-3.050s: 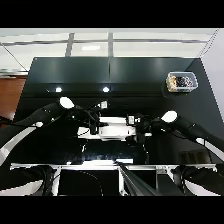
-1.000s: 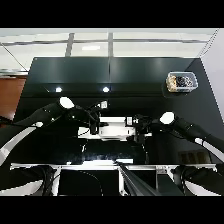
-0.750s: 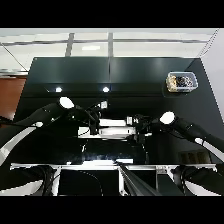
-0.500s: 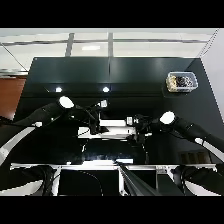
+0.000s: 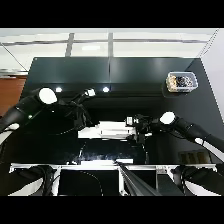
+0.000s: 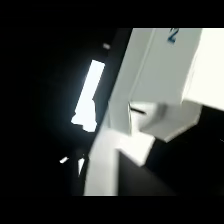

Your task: Fold the box and place the chain.

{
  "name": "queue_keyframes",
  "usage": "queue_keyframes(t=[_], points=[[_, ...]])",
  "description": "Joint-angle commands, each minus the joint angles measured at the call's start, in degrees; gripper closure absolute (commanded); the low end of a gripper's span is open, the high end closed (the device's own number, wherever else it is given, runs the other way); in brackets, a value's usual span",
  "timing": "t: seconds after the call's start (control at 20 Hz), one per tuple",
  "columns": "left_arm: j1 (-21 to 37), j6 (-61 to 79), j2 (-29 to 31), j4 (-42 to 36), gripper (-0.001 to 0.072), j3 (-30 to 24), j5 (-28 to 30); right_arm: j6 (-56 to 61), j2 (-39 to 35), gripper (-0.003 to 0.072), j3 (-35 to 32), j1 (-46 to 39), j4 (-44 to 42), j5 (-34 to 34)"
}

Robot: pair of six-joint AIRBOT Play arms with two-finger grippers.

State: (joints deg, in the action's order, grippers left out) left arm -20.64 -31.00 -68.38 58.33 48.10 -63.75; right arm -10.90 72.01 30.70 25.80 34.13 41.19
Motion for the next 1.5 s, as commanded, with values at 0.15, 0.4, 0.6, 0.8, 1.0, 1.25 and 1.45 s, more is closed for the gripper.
queue_keyframes(t=[0.15,0.4,0.6,0.8,1.0,1.25,1.45], points=[[-0.2,-16.1,2.5,-3.3,0.0682,-2.2,-15.4,0.0,0.0,0.021,0.0,0.0,0.0,-0.1],[-4.1,-6.0,2.5,-35.2,0.0682,-9.9,-1.6,0.0,0.0,0.021,0.0,0.0,0.0,-0.1],[-4.4,-3.0,2.2,-40.5,0.0681,-11.4,22.2,0.0,0.0,0.021,0.0,0.0,0.0,-0.1],[-4.4,-0.1,0.2,-38.0,0.0681,-11.4,29.6,0.0,0.0,0.021,0.0,0.0,0.0,-0.1],[-6.9,-0.3,-3.7,-29.9,0.0682,-11.3,27.7,0.0,0.0,0.021,0.0,0.0,0.0,-0.1],[-10.2,-0.5,-6.4,-28.5,0.0681,-11.2,26.1,0.0,0.0,0.021,0.0,0.0,0.0,-0.1],[-7.5,-0.5,-4.2,-24.6,0.0682,-9.4,26.0,0.0,0.0,0.021,0.0,0.0,0.0,-0.1]])
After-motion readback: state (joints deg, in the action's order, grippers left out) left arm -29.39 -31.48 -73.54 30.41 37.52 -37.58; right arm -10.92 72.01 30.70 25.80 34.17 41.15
